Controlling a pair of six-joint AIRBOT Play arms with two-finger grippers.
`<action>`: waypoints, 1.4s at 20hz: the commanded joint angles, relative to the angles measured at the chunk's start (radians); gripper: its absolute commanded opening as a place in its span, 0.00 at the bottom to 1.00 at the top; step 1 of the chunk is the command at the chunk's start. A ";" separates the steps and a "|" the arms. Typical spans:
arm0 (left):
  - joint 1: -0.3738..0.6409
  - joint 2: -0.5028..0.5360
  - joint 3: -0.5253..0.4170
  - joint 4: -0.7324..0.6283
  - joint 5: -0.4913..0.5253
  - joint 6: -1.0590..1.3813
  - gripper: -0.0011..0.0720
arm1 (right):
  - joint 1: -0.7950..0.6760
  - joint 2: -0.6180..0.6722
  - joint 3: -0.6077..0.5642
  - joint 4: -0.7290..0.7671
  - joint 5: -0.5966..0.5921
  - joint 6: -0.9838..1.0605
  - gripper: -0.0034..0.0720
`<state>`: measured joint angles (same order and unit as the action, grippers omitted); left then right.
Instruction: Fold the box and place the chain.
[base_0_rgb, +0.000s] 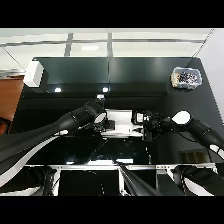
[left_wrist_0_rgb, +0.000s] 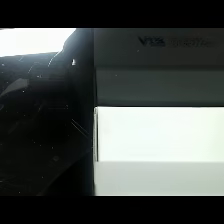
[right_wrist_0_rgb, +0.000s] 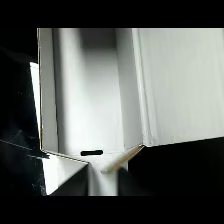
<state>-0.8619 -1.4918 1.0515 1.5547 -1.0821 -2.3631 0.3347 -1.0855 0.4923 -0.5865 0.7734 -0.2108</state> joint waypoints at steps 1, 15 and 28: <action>0.000 0.000 0.001 0.000 0.000 0.000 0.05 | 0.049 -0.013 0.000 0.014 -0.021 -0.018 0.21; 0.000 0.000 0.001 0.000 0.001 0.000 0.05 | 0.143 -0.064 0.000 0.126 -0.175 0.006 0.32; 0.000 0.000 0.001 0.000 0.001 0.000 0.05 | 0.143 -0.064 0.000 0.114 -0.171 0.061 0.36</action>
